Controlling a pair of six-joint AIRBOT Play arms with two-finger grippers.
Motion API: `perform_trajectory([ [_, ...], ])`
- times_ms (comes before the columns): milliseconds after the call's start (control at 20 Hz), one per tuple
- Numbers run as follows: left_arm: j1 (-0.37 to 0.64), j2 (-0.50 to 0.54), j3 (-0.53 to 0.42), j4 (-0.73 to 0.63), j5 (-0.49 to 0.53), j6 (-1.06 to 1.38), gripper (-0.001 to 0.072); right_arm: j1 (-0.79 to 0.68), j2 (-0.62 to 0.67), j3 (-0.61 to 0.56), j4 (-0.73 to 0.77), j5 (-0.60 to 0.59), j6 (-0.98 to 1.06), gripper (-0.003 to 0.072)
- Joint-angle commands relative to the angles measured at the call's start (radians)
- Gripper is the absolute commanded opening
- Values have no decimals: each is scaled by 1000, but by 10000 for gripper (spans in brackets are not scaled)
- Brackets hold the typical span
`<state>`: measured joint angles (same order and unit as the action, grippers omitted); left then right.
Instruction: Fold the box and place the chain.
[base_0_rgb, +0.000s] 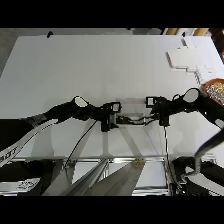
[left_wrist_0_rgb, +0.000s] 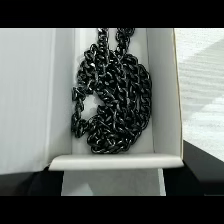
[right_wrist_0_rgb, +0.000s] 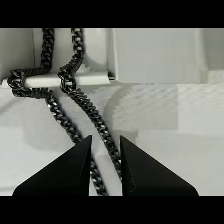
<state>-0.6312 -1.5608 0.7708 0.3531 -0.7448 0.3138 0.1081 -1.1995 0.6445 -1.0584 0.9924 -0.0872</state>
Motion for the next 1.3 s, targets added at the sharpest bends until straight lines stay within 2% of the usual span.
perform_trajectory([
  [0, 0, 0, 0, 0, 0, 0, 288, -1, -55, -1, 1, -15, -20, 176],
  [250, 0, 0, 0, 0, 0, 0, 288, -1, -87, -1, 79, -19, -53, 147],
  [300, 0, 0, 0, 0, 0, 0, 288, -1, -79, -1, 76, -14, -52, 44],
  [350, 0, 0, 0, 0, 0, 0, 288, -2, -59, -1, 64, -13, -51, 18],
  [500, 0, 0, 0, 0, 0, 0, 288, -2, 42, -1, 45, -9, -36, 18],
  [750, 0, 0, 0, 0, 0, 0, 288, -1, 239, -1, 67, 72, 93, 18],
  [900, 0, 0, 0, 0, 0, 0, 288, 12, 296, -1, 230, 98, 91, 17],
  [1000, 0, 0, 0, 0, 0, 0, 288, 77, 303, -1, 323, 92, 92, 18],
  [1100, 0, 0, 0, 0, 0, 0, 288, 188, 303, -1, 365, 26, 92, 18],
  [1250, 0, 0, 0, 0, 0, 0, 288, 372, 297, -1, 390, -175, 92, 18],
])
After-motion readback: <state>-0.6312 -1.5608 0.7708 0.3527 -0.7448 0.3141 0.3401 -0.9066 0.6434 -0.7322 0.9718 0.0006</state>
